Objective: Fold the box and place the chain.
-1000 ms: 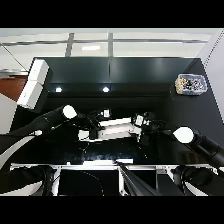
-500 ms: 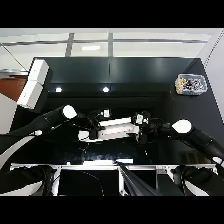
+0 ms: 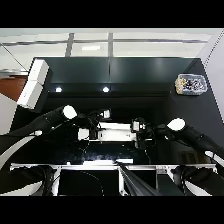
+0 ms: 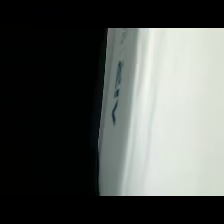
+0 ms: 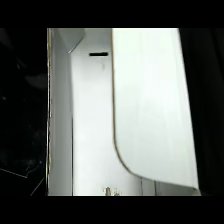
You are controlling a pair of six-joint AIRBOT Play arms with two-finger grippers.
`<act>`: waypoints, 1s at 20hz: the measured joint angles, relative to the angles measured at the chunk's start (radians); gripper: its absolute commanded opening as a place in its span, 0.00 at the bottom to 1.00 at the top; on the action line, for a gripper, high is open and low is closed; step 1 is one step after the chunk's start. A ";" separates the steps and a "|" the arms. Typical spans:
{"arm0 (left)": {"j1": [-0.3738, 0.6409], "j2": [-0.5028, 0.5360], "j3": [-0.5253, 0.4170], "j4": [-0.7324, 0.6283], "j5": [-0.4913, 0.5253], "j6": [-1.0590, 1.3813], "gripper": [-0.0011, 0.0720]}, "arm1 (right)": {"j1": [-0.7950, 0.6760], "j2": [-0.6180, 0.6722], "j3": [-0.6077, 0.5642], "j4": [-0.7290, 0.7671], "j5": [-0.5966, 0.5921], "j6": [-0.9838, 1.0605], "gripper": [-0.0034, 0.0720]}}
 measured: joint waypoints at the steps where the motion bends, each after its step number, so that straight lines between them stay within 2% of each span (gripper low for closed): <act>1: 0.000 0.000 0.000 0.000 0.000 -0.001 0.05 | 0.004 -0.004 0.000 -0.011 -0.001 0.002 0.99; 7: 0.000 0.000 0.000 -0.002 0.001 -0.005 0.05 | 0.019 -0.031 0.000 -0.082 -0.035 0.050 0.99; 20: 0.000 0.000 0.000 -0.007 0.002 -0.006 0.05 | 0.062 -0.048 0.000 -0.119 -0.113 0.119 0.99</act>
